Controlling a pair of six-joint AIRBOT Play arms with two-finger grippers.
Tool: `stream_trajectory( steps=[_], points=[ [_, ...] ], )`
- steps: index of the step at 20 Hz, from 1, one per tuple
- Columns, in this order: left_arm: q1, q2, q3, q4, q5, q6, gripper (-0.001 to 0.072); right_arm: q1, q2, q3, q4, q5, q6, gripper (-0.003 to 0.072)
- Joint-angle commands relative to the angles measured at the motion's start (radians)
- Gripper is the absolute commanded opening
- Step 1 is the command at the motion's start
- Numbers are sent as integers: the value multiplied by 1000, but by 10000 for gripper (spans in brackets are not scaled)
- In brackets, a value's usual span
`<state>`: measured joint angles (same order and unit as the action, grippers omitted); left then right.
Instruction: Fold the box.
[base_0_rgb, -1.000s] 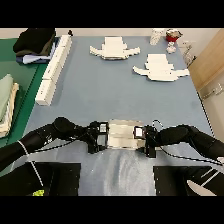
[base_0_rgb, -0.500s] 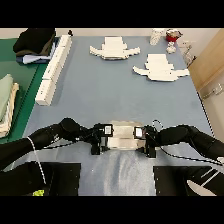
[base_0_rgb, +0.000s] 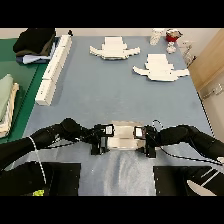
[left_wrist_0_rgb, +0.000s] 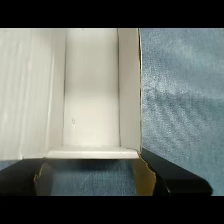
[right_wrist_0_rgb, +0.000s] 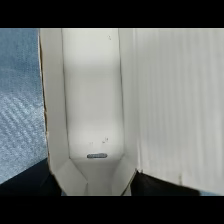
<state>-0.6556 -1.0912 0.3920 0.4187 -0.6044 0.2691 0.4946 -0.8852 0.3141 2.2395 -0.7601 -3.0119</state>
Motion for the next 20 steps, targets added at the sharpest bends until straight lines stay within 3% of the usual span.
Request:
stream_trajectory(
  steps=[1, 15, 16, 17, 18, 20],
  points=[
    [0, 0, 1, 0, 3, -2, 702, 0, -1, 0, 0, 0, 0, 448],
    [-18, -19, 18, -3, 38, -49, 701, 0, -1, 0, 0, 0, 0, 448],
    [-18, -21, 20, 0, 36, -50, 689, 0, 0, 0, 0, 0, 0, 448],
    [-18, -22, 21, 2, 34, -50, 578, 0, 0, 0, 0, 0, 0, 449],
    [-18, -22, 21, 9, 26, -49, 531, 0, -1, 0, 0, 0, 0, 448],
    [-18, -22, 21, 10, 25, -49, 533, 0, 0, 0, 0, 0, 0, 448]
  ],
)
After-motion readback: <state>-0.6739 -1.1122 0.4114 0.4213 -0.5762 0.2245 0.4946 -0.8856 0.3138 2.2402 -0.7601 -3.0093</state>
